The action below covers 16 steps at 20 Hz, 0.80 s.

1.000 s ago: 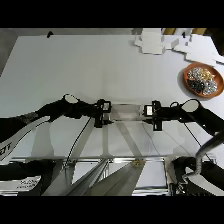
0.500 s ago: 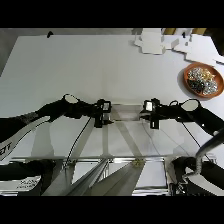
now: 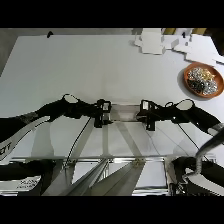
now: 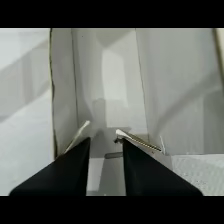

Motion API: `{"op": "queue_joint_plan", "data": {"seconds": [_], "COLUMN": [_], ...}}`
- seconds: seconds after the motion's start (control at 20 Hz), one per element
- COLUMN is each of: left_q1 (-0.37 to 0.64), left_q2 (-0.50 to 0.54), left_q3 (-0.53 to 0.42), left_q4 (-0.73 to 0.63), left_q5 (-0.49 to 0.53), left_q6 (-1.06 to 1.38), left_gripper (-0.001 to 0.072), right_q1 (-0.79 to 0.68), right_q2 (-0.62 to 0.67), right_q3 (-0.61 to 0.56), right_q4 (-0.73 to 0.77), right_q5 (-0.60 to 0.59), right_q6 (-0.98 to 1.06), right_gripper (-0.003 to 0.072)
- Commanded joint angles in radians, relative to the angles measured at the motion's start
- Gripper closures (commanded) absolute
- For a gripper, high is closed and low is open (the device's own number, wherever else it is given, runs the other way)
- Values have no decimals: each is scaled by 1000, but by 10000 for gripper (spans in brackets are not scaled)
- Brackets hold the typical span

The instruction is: Fold the box and place the chain.

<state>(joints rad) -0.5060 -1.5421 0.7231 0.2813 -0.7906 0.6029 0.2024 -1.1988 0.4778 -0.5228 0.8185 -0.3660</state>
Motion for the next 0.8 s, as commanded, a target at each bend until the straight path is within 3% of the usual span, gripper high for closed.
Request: {"op": "queue_joint_plan", "data": {"seconds": [0.0, 0.05, 0.15, 0.25, 0.4, 0.55, 0.7, 0.75], "left_q1": [-1, -1, -1, -1, -1, -1, -1, -1], "left_q2": [0, 0, 0, 0, 0, 0, 0, 0], "left_q3": [0, 0, 0, 0, 0, 0, 0, 0], "left_q4": [-1, -1, -1, -1, -1, -1, -1, -1], "left_q5": [2, 1, 1, 1, 1, 2, 1, 2], "left_q6": [0, 0, 0, 0, 0, 0, 0, 0], "left_gripper": [496, 496, 496, 496, 496, 496, 496, 496], "right_q1": [2, 2, 2, 1, -39, -111, -171, -189], "right_q2": [-5, -5, -5, -1, 33, 123, 223, 250], "right_q3": [0, 0, -2, -2, -2, -2, -2, -2], "right_q4": [35, 35, 34, 24, -32, -162, -183, -177], "right_q5": [-21, -21, -21, -20, -11, 16, 84, 90], "right_q6": [-1, -1, 3, 54, 209, 429, 587, 636], "right_gripper": [342, 340, 249, 206, 202, 330, 555, 662]}}
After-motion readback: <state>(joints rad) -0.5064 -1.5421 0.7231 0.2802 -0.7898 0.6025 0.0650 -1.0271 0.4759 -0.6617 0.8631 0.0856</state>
